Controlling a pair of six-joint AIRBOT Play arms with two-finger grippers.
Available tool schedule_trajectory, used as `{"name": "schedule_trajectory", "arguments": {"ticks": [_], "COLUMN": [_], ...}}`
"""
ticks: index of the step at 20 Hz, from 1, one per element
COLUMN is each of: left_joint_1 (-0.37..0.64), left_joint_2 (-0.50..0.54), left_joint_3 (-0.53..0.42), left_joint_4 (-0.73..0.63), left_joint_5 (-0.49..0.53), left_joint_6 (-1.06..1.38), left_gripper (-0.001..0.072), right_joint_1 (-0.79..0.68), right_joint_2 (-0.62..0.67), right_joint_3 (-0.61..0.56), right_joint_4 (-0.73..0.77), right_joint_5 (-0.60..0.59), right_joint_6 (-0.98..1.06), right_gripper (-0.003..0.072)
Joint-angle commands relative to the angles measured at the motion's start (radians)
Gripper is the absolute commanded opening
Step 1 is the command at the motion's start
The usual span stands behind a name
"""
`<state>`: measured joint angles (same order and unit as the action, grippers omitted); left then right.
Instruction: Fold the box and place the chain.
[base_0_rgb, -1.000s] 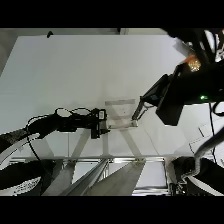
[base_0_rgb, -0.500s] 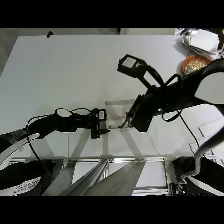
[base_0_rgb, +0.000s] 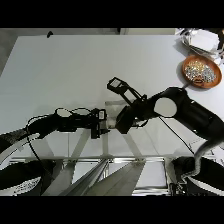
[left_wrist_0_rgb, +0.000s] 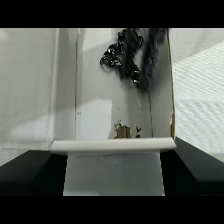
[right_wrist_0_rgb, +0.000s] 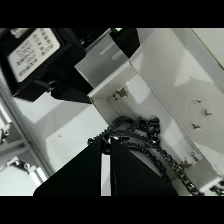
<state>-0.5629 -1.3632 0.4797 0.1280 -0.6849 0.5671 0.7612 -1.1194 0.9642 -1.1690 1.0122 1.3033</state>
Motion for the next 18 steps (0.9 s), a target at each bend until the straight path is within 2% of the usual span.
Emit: {"name": "schedule_trajectory", "arguments": {"ticks": [1,4,6,11,13,18], "left_joint_1": [0.0,0.0,0.0,0.0,0.0,0.0], "left_joint_2": [0.0,0.0,0.0,0.0,0.0,0.0], "left_joint_3": [0.0,0.0,0.0,0.0,0.0,0.0], "left_joint_4": [0.0,0.0,0.0,0.0,0.0,0.0], "left_joint_5": [0.0,0.0,0.0,0.0,0.0,0.0], "left_joint_6": [0.0,0.0,0.0,0.0,0.0,0.0], "left_gripper": [0.0138,0.0138,0.0138,0.0138,0.0138,0.0138], "right_joint_1": [0.023,0.023,0.023,0.017,-0.016,-0.265], "right_joint_2": [-0.075,-0.136,-0.17,-0.18,-0.142,0.04], "right_joint_3": [-0.024,-0.024,-0.024,-0.022,-0.018,-0.005], "right_joint_4": [-0.001,-0.011,-0.029,-0.057,-0.059,-0.103], "right_joint_5": [-0.052,-0.078,-0.106,-0.121,-0.102,0.003], "right_joint_6": [0.009,0.036,0.083,0.089,0.113,0.119], "right_gripper": [0.0013,0.0019,0.0119,0.013,0.0184,0.0182]}}
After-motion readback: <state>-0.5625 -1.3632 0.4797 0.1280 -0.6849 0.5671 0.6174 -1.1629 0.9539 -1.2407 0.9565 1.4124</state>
